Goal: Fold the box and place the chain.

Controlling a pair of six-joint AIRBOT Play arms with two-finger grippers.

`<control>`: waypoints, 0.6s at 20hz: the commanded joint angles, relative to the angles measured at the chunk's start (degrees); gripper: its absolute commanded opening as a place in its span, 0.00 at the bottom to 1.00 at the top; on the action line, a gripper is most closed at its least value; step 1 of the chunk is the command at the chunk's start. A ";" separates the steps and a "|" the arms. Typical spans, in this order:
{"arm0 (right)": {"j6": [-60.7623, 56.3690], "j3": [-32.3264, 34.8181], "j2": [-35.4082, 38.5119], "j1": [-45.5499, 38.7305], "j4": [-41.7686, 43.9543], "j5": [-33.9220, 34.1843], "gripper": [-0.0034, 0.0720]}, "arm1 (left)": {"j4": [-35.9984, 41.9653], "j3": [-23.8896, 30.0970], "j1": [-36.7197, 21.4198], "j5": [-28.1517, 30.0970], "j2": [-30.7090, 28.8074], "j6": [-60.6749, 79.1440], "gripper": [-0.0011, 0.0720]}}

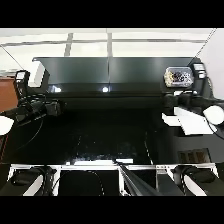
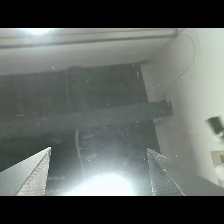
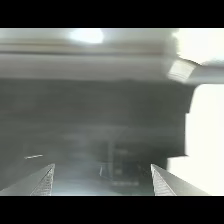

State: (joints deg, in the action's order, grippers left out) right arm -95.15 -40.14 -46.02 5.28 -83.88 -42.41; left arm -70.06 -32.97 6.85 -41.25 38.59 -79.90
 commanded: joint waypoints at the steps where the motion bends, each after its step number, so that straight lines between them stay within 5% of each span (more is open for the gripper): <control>1: -5.03 -3.13 -0.07 -17.07 -5.31 -7.04 0.99 | 0.02 -0.02 0.04 -0.94 0.83 0.04 0.99; 4: -0.68 -9.14 -5.31 -39.10 -2.97 -8.44 0.99 | 0.02 -0.02 0.04 -0.92 0.83 0.07 0.99; 7: 11.87 -18.84 -17.27 -55.28 7.61 -18.43 0.99 | 0.02 -0.02 0.04 -0.81 0.83 0.07 0.99; 12: 26.10 -36.61 -41.09 -60.74 10.38 -37.40 0.99 | 0.02 -0.02 0.02 -0.79 0.83 0.04 0.99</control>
State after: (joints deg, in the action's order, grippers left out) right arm -78.59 -67.83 -75.02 -50.92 -76.29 -68.45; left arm -70.04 -32.97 6.85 -42.06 39.38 -79.88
